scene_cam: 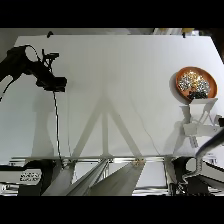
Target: Fold the box and place the chain.
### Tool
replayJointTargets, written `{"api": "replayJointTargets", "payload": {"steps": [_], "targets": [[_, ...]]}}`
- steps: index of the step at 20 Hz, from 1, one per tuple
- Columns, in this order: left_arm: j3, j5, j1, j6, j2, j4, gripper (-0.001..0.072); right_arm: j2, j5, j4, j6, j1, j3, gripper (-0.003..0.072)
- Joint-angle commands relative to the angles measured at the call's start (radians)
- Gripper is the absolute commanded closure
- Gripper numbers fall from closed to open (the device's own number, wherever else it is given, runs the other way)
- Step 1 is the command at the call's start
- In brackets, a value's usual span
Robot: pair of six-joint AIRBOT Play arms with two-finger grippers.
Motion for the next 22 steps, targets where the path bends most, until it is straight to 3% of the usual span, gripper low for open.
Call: {"api": "replayJointTargets", "payload": {"steps": [1,5,11,16,18,20,22], "targets": [[0.0,-0.031,0.0,0.037,0.0,-0.097,0.0425,-0.04,0.02,0.002,0.0,-0.003,0.002,0.0668],[-0.001,-0.07,-0.005,0.095,0.002,-0.176,0.0439,0.07,0.092,0.044,-0.032,0.092,0.002,0.0669],[-0.031,-0.077,-0.022,0.19,0.092,-0.279,0.0439,0.386,0.147,0.515,-0.125,0.215,-0.035,0.0671],[-0.292,0.081,-0.02,0.396,0.346,-0.359,0.0438,0.711,0.157,0.752,-0.144,0.373,-0.208,0.0671],[-0.427,0.088,-0.024,0.575,0.42,-0.467,0.0419,0.808,0.178,0.861,-0.143,0.445,-0.254,0.0671],[-0.532,0.069,-0.043,0.801,0.436,-0.652,0.0262,0.848,0.183,0.927,-0.143,0.514,-0.27,0.0671],[-0.579,0.122,-0.108,0.935,0.42,-0.742,0.025,0.839,0.202,0.946,-0.132,0.578,-0.27,0.0671]]}}
